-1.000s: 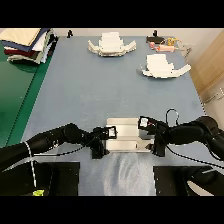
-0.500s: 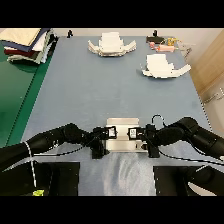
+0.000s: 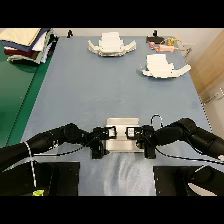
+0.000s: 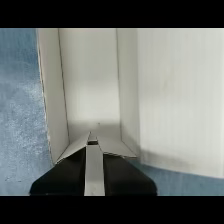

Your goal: Fold the box.

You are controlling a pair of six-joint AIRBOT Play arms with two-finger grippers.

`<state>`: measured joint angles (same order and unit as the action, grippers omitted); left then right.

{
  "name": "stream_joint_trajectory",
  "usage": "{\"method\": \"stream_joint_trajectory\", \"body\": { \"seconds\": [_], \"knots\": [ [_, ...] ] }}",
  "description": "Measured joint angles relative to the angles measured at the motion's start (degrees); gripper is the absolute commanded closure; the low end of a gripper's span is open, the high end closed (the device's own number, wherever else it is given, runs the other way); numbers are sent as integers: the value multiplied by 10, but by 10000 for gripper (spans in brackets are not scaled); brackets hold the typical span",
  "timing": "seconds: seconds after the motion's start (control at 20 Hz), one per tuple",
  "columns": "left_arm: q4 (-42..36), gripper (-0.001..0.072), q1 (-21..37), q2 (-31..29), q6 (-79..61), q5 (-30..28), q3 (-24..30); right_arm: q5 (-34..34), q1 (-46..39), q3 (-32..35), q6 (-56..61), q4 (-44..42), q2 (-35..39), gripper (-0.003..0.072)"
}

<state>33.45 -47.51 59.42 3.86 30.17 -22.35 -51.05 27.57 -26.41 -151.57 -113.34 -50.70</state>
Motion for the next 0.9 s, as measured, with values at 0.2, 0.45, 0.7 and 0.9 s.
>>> {"method": "stream_joint_trajectory", "body": {
  "seconds": [0.2,0.45,0.7,0.9],
  "knots": [
    [0,322,0,0,0,0,0,13,0,0,0,-26,0,108],
    [-1,322,0,0,2,0,0,28,0,0,0,-41,-3,108],
    [0,322,0,0,1,0,0,-5,0,-10,58,5,4,617],
    [-1,322,0,0,1,0,0,-78,0,-48,241,132,20,683]
  ]
}}
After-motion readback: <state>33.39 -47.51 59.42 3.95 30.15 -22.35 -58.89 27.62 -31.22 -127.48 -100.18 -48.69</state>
